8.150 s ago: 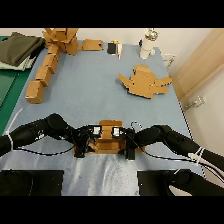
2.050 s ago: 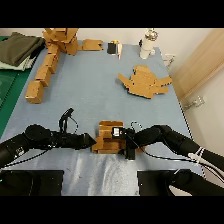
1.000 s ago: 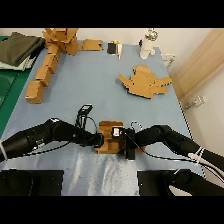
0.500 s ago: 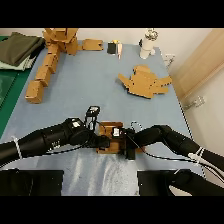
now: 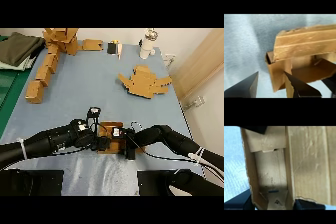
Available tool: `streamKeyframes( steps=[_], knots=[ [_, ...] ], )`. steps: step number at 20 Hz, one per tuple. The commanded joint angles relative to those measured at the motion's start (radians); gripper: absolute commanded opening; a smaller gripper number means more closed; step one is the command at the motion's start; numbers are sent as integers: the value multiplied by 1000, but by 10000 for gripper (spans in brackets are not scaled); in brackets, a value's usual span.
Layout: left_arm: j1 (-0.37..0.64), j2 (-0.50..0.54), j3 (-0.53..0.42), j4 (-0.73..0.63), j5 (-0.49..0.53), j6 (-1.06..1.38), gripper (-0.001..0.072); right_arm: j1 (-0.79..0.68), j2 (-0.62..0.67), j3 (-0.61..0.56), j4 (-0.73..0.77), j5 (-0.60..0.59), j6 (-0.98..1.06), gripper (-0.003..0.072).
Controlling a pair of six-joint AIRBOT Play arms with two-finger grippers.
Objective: Fold the box.
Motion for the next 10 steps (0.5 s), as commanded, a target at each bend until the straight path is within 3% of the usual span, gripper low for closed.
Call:
streamKeyframes(
  steps=[1,5,10],
  knots=[
    [-18,-67,76,45,-73,-2,502,0,0,0,0,1,0,501],
    [-24,-142,151,32,-113,39,502,0,0,0,0,0,0,501],
    [-24,-174,152,24,-153,39,502,0,0,0,0,0,0,501]
  ],
)
